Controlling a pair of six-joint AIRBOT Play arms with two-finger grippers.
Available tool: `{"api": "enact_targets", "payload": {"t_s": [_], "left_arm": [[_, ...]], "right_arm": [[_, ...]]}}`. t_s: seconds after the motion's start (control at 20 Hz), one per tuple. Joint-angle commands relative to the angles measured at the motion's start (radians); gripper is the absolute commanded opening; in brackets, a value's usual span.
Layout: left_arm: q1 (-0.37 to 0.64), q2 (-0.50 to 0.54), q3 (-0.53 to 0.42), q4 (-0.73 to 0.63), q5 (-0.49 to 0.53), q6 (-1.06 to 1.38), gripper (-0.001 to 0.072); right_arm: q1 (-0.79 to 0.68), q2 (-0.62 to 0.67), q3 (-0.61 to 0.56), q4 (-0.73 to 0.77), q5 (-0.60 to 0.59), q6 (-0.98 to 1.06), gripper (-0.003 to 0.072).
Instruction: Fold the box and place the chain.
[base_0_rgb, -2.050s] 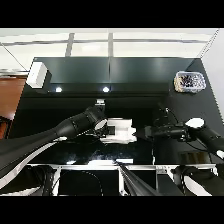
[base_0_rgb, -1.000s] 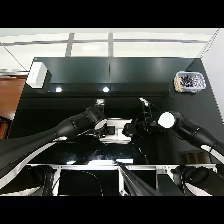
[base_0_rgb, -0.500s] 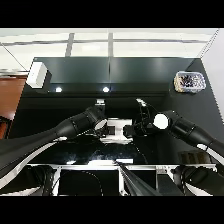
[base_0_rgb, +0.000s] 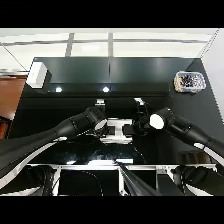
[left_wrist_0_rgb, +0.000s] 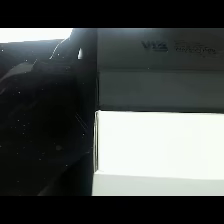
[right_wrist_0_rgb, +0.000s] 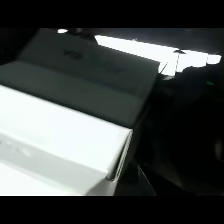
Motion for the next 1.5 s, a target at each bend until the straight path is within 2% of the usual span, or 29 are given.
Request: {"api": "enact_targets", "payload": {"t_s": [0.0, 0.05, 0.1, 0.4, 0.45, 0.75, 0.9, 0.95, 1.2, 1.25, 1.3, 1.45], "left_arm": [[0.0, 0.0, 0.0, 0.001, -0.001, 0.0, 0.0026], [0.001, 0.0, 0.0, 0.001, 0.0, 0.0, 0.0025], [0.001, 0.0, 0.0, 0.001, 0.0, 0.0, 0.0025], [0.001, 0.0, 0.0, 0.001, -0.001, 0.0, 0.0025], [0.001, 0.0, 0.0, 0.001, -0.001, 0.0, 0.0025], [0.001, 0.0, 0.0, 0.001, 0.0, 0.0, 0.0025], [0.001, 0.0, 0.0, 0.001, 0.0, 0.0, 0.0025], [0.001, 0.0, 0.0, 0.001, 0.0, 0.0, 0.0025], [0.001, 0.0, 0.0, 0.001, 0.0, 0.0, 0.0025], [0.001, 0.0, 0.0, 0.001, -0.001, 0.0, 0.0025], [0.001, 0.0, 0.0, 0.001, -0.001, 0.0, 0.0025], [0.0, 0.0, 0.0, 0.001, -0.001, 0.0, 0.0025]], "right_arm": [[0.05, -0.051, 0.08, -0.143, 0.1, 0.144, 0.0488], [0.062, -0.064, 0.096, -0.144, 0.116, 0.164, 0.0483], [0.072, -0.075, 0.105, -0.144, 0.124, 0.181, 0.041], [0.097, -0.139, 0.11, -0.14, 0.135, 0.305, 0.04], [0.097, -0.139, 0.109, -0.14, 0.131, 0.304, 0.0312], [0.097, -0.151, 0.109, -0.14, 0.126, 0.306, 0.031], [0.097, -0.153, 0.11, -0.138, 0.1, 0.318, 0.0049], [0.097, -0.153, 0.112, -0.138, 0.095, 0.338, 0.0013], [0.097, -0.154, 0.113, -0.137, 0.107, 0.339, 0.0014], [0.097, -0.154, 0.113, -0.138, 0.106, 0.339, 0.0106], [0.097, -0.154, 0.113, -0.14, 0.107, 0.34, 0.015], [0.097, -0.154, 0.113, -0.139, 0.108, 0.341, 0.0146]]}}
